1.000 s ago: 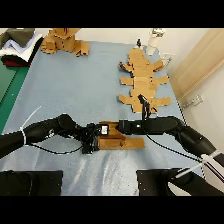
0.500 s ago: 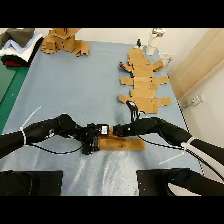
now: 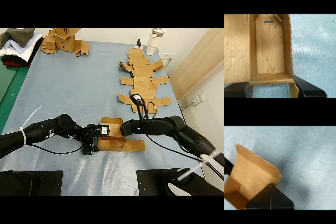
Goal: Fold the box.
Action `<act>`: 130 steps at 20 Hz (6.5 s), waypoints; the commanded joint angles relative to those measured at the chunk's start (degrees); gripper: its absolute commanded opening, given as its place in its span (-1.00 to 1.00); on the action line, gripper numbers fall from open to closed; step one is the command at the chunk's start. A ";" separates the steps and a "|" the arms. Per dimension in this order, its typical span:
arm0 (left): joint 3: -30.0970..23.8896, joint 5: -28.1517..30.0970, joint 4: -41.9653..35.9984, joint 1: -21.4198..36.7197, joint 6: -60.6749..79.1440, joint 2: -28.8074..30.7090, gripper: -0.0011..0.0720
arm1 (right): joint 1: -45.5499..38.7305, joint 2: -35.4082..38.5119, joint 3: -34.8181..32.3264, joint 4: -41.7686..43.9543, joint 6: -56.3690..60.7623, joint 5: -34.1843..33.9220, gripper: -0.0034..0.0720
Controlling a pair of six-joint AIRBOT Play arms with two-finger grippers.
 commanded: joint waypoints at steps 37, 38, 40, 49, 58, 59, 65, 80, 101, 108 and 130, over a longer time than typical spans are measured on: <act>0.07 -0.04 0.02 0.00 -0.04 0.00 -0.17 | 6.21 3.08 -7.48 -1.07 -45.66 -1.11 -0.31; 0.07 -0.04 0.02 0.00 -0.04 0.00 -0.17 | 6.23 3.08 -7.48 -1.01 -45.66 -1.11 -0.32; 0.07 -0.04 0.02 0.02 -0.04 0.00 -0.17 | 6.23 3.06 -7.48 0.33 -45.66 -1.05 -0.32; 0.07 -0.04 0.02 0.00 -0.04 0.00 -0.17 | 6.25 0.22 -7.93 9.16 -48.30 -0.46 0.29; 0.07 -0.04 0.02 0.02 -0.04 0.00 -0.17 | 6.21 -0.37 -7.93 5.75 -48.24 -0.44 0.49; 0.07 -0.04 0.02 0.00 -0.04 0.00 -0.17 | 6.21 -0.35 -7.89 5.33 -48.06 -0.81 0.47; 0.07 -0.04 0.02 0.02 -0.04 0.00 -0.17 | 6.10 4.22 -1.62 -22.93 -9.97 -19.10 -0.50; 0.07 -0.04 0.02 0.00 -0.04 0.00 -0.17 | -11.45 -1.03 -6.03 -9.90 11.69 -21.07 -0.90; 0.07 -0.04 0.02 0.02 -0.04 0.00 -0.17 | -11.06 1.90 -6.36 11.47 -1.38 -16.20 -0.01; 0.07 -0.04 0.02 0.00 -0.04 0.00 -0.17 | -9.49 1.84 -3.17 11.39 -1.77 -16.02 0.28; 0.07 -0.07 0.02 0.00 -0.04 0.00 -0.17 | 19.41 -21.22 12.22 -19.41 47.45 -14.78 0.47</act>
